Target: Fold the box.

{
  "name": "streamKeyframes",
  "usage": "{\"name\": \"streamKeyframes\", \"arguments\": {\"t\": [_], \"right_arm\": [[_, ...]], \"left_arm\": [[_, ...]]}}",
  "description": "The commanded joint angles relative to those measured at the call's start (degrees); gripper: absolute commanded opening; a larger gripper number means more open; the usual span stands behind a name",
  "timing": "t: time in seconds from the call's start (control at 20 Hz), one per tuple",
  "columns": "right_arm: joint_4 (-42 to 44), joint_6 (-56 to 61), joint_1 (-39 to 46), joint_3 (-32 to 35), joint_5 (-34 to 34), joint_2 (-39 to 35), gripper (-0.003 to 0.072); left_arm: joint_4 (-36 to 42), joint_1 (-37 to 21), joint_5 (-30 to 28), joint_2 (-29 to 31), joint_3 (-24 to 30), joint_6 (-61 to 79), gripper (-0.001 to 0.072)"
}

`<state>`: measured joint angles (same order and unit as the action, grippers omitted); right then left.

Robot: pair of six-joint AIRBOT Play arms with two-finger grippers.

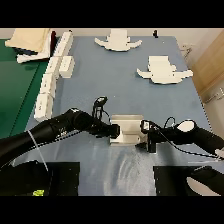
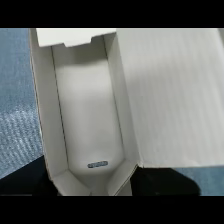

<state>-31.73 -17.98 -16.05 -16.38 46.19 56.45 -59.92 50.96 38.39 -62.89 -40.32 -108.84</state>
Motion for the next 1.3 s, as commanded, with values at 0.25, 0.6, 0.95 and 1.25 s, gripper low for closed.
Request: {"name": "streamKeyframes", "arguments": {"t": [0.25, 0.6, 0.95, 1.25], "right_arm": [[0.0, 0.0, -0.1, 0.0, 0.0, 0.0, 0.0502], [0.0, 0.0, -0.1, 0.0, 0.0, 0.0, 0.0502], [0.0, 0.0, -0.1, 0.0, 0.0, 0.0, 0.0502], [0.0, 0.0, -0.1, 0.0, 0.0, 0.0, 0.0502]], "left_arm": [[-17.5, 5.5, 9.1, -4.4, -7.1, -19.4, 0.0464], [-20.2, 8.8, 13.1, -10.0, -12.3, -26.4, 0.0441], [-24.6, 11.6, 19.6, -16.2, -18.4, -32.0, 0.0363], [-26.1, 12.3, 25.6, -19.4, -21.8, -34.5, 0.0363]]}}
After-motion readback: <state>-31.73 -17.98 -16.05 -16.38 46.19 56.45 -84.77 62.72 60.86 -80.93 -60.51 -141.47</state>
